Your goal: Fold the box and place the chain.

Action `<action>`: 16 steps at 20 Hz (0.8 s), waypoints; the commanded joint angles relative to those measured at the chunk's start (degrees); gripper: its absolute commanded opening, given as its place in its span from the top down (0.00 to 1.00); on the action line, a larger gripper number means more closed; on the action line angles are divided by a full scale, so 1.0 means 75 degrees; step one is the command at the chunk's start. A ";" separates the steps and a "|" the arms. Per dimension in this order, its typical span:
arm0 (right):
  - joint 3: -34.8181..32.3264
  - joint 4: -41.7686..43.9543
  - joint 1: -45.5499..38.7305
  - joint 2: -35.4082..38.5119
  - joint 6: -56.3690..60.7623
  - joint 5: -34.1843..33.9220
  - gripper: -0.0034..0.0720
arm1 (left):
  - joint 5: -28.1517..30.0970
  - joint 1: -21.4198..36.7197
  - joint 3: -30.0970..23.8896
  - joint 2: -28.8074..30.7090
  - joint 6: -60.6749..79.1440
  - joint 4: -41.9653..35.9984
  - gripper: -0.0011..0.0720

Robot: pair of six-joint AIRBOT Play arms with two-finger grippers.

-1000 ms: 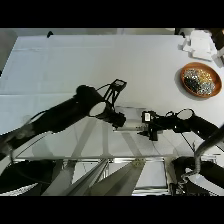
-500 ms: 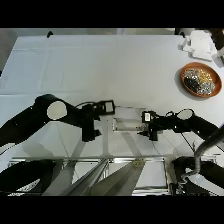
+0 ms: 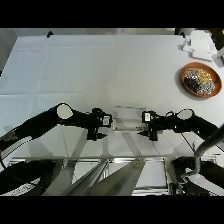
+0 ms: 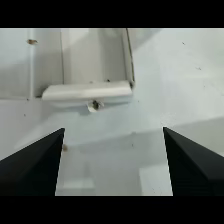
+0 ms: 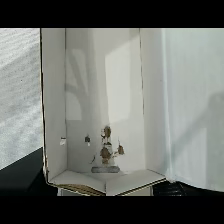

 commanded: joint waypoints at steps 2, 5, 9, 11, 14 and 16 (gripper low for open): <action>0.0000 0.0000 0.0000 0.0003 0.0003 0.0000 0.41 | 0.0306 0.0012 -0.0047 -0.0557 0.0906 -0.0880 0.02; 0.0000 0.0000 0.0000 0.0003 0.0003 0.0003 0.41 | 0.0364 0.0012 -0.0047 -0.0618 0.0906 -0.1029 0.02; 0.0000 0.0000 0.0000 0.0003 0.0003 0.0000 0.41 | 0.0393 0.0009 -0.0047 -0.0618 0.0973 -0.1370 0.02; 0.0000 0.0000 0.0000 0.0003 0.0003 0.0000 0.41 | 0.0460 -0.0050 -0.0047 -0.0618 0.0970 -0.1454 0.02; 0.0000 0.0000 0.0000 0.0003 0.0003 0.0000 0.41 | 0.0822 -0.0221 -0.0047 -0.0629 0.0965 -0.1489 0.02; 0.0000 0.0000 0.0000 0.0003 0.0003 0.0000 0.41 | 0.0848 -0.0227 -0.0047 -0.0682 0.0950 -0.1510 0.02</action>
